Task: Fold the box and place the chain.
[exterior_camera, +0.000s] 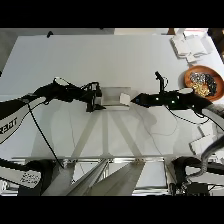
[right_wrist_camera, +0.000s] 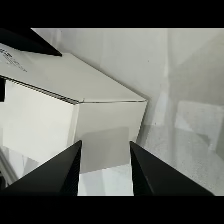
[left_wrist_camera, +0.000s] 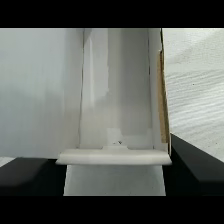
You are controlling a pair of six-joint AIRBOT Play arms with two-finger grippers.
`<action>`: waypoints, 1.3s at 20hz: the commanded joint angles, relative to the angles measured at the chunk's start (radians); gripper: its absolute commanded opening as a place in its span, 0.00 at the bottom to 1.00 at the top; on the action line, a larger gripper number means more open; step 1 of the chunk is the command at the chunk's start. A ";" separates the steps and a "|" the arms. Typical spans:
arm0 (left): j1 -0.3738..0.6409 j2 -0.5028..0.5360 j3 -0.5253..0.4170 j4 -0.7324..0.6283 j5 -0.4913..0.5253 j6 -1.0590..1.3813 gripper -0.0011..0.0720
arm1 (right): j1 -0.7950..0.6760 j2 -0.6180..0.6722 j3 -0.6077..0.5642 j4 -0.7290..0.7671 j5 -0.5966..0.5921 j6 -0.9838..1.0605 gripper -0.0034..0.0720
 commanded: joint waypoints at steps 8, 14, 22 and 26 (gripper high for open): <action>-0.001 -0.001 0.000 0.000 0.000 0.001 0.47 | 0.001 0.001 0.000 -0.075 -0.044 0.001 0.25; -0.001 0.000 0.000 0.000 0.000 0.001 0.47 | 0.001 0.038 0.000 -0.075 -0.039 0.000 0.26; -0.001 -0.001 0.000 0.000 0.000 0.001 0.47 | 0.004 0.074 0.000 -0.074 0.018 0.000 0.39; -0.001 -0.001 0.000 0.000 0.000 0.001 0.47 | 0.053 0.073 0.000 -0.076 -0.049 -0.005 0.44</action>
